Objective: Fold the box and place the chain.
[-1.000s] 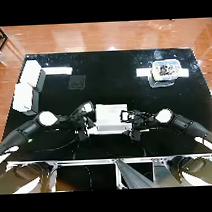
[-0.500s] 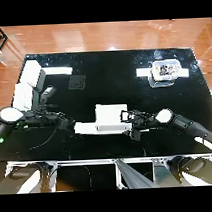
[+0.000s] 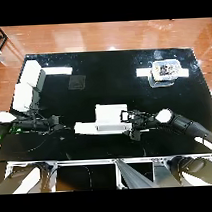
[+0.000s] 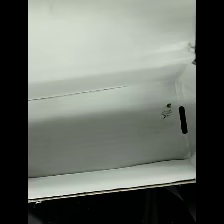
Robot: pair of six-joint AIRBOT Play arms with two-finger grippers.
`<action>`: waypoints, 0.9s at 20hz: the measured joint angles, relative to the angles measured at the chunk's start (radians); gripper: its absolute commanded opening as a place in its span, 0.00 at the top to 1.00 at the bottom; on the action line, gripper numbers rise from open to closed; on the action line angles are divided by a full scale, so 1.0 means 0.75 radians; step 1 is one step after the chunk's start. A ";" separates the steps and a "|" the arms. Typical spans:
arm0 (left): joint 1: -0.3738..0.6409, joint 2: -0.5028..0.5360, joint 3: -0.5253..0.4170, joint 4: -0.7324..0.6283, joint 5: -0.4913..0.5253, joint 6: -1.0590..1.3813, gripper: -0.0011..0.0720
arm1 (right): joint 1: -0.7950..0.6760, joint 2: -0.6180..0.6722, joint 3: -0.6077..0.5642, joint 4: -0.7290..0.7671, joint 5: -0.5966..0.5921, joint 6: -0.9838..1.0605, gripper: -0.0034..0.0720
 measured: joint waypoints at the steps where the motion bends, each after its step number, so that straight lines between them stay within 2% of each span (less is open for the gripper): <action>1: -0.023 -0.036 -0.002 -0.018 0.017 -0.016 0.96 | 0.000 0.000 0.000 0.000 0.001 0.000 0.64; 6: -0.221 -0.176 -0.006 -0.122 0.124 -0.042 0.95 | 0.000 0.000 0.000 0.000 0.001 0.000 0.64; 11: -0.372 -0.210 -0.007 -0.237 0.208 -0.050 0.95 | 0.000 0.000 0.000 0.000 0.001 0.000 0.64; 12: -0.389 -0.212 -0.007 -0.256 0.224 -0.049 0.91 | 0.000 0.000 0.000 0.000 0.001 0.000 0.64; 13: -0.401 -0.214 -0.007 -0.272 0.229 -0.043 0.77 | 0.000 0.000 0.000 0.000 0.001 0.000 0.64; 15: -0.428 -0.216 -0.007 -0.294 0.244 -0.021 0.58 | 0.000 0.000 0.000 0.000 0.001 0.000 0.64; 17: -0.451 -0.217 -0.004 -0.323 0.237 0.011 0.15 | 0.000 0.000 0.000 0.000 0.001 0.000 0.64; 18: -0.459 -0.216 0.003 -0.343 0.220 0.032 0.12 | 0.000 0.000 0.000 0.000 0.001 0.000 0.64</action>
